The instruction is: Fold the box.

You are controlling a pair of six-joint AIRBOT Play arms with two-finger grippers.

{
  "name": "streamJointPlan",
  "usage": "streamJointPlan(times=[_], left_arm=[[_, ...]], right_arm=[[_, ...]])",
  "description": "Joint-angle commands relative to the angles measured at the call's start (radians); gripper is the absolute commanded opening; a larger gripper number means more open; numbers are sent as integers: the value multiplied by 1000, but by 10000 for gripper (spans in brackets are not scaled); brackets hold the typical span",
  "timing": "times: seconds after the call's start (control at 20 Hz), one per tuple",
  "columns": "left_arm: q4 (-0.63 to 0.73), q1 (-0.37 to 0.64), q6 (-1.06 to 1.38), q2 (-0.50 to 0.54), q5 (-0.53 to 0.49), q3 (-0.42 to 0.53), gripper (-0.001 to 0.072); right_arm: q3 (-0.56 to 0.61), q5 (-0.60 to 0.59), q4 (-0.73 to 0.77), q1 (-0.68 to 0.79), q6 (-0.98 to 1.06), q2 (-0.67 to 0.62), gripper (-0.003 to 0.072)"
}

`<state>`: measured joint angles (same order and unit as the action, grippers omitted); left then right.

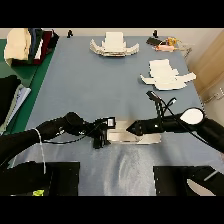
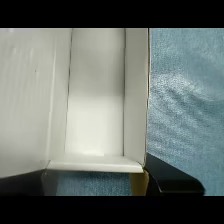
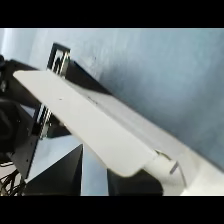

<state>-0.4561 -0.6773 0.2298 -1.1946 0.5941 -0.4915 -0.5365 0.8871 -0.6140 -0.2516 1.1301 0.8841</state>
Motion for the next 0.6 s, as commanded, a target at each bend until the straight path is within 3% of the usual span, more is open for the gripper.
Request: streamJointPlan(times=[0.0,0.4,0.55], left_arm=[[0,-1,0,0,0,0,411],[0,-1,0,0,0,0,411],[0,-1,0,0,0,0,411]], right_arm=[[-111,-47,5,0,-60,144,209],[-135,-108,0,0,-143,334,209],[-135,-103,0,0,-172,351,209]])
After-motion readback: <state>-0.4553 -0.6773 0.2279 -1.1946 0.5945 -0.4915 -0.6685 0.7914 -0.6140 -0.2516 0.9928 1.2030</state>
